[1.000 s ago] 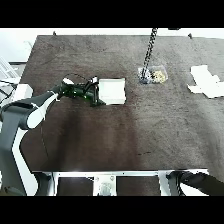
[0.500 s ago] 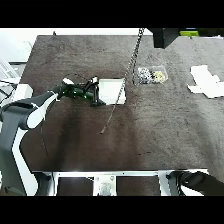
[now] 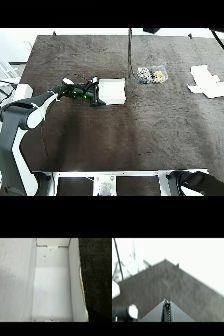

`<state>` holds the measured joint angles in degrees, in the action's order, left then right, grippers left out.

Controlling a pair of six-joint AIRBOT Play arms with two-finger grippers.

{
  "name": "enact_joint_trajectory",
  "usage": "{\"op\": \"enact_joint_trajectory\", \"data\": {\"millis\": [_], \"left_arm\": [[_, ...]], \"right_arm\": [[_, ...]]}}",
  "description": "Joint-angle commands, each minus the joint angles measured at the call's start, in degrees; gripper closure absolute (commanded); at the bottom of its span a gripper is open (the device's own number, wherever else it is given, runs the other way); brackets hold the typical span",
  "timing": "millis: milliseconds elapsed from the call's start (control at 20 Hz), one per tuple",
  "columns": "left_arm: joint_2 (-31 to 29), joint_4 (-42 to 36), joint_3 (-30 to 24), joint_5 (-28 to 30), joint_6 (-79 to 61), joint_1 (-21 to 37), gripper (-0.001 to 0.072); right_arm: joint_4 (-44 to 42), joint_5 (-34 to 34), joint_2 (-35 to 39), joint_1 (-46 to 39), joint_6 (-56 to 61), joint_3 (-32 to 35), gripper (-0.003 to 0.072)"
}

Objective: Fold the box and place the chain.

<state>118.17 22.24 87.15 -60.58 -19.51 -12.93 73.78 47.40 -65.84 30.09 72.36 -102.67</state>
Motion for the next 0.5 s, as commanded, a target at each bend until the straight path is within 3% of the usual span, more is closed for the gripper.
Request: {"op": "enact_joint_trajectory", "data": {"millis": [0, 450], "left_arm": [[-0.04, 0.02, 0.02, -0.07, 0.0, 0.0, 0.0357], [-0.07, 0.02, 0.02, -0.11, 0.0, 0.0, 0.0356]], "right_arm": [[-1.68, -7.87, -0.04, 0.9, -3.06, 0.04, 0.0672], [1.38, -10.45, -1.07, 0.9, -3.04, 0.07, 0.0672]]}}
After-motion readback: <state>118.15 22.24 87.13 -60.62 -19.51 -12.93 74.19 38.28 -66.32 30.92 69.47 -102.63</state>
